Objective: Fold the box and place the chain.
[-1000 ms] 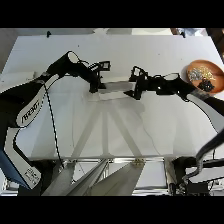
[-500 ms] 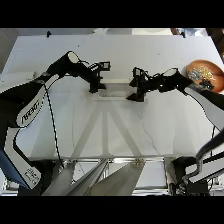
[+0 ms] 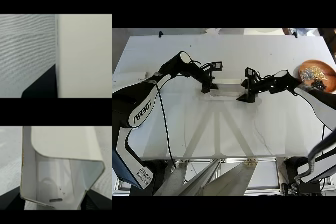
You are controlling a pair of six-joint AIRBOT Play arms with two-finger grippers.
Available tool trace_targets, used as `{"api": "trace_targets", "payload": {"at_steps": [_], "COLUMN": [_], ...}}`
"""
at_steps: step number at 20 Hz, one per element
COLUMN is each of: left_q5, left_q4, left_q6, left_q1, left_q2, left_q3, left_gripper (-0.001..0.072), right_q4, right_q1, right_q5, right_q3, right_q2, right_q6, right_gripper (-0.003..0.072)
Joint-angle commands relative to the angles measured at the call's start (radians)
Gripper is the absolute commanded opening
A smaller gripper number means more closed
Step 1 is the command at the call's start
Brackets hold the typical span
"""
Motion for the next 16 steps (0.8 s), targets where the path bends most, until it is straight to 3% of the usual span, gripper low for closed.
{"api": "trace_targets", "payload": {"at_steps": [1, 16], "left_q5": [0.001, 0.001], "left_q4": [0.000, 0.000], "left_q6": [-0.001, -0.001], "left_q1": [0.000, 0.000], "left_q2": [-0.001, -0.001], "left_q3": [0.000, 0.000], "left_gripper": [0.0012, 0.0012], "right_q4": [-0.008, -0.016], "right_q1": [0.015, 0.015], "right_q5": [-0.018, -0.019], "right_q3": [0.001, 0.002], "right_q2": [-0.007, -0.007], "right_q6": [0.000, -0.001], "right_gripper": [0.0675, 0.0649]}}
